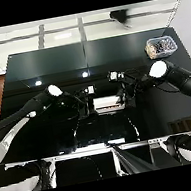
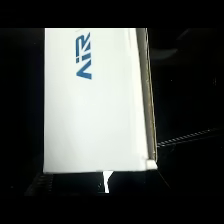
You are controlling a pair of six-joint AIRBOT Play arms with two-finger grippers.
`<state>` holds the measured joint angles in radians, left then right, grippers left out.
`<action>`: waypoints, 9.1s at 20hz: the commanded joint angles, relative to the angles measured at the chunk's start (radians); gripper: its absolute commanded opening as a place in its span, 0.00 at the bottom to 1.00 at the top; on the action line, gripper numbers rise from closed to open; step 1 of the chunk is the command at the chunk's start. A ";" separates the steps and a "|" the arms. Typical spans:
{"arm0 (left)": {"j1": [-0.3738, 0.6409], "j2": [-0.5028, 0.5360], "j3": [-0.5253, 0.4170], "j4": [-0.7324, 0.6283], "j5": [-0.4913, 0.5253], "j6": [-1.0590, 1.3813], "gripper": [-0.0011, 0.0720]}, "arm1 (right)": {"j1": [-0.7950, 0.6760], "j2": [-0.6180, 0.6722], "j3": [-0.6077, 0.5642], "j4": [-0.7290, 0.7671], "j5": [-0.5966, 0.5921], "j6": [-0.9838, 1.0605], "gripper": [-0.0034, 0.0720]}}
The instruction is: Fold the box and place the chain.
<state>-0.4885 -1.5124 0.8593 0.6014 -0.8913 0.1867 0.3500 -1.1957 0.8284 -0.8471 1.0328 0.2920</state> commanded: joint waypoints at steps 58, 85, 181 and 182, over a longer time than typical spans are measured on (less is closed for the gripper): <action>-0.001 0.001 0.000 0.000 0.013 0.000 0.68 | -0.125 -0.040 -0.251 0.445 -0.116 0.662 0.06; -0.135 -0.025 0.266 0.074 0.005 -0.437 0.99 | -0.419 0.260 0.078 0.034 0.211 0.909 0.06; 0.317 0.697 -0.386 0.723 0.465 -1.556 0.05 | -0.273 0.268 -0.214 -0.497 -0.514 1.081 0.07; 0.317 0.697 -0.386 0.723 0.464 -1.556 0.05 | -0.273 0.268 -0.214 -0.497 -0.514 1.081 0.07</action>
<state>-0.1726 -0.8162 0.4732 1.3235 -0.4286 -1.3689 0.0776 -0.9276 0.6147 -1.3430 0.5179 1.3727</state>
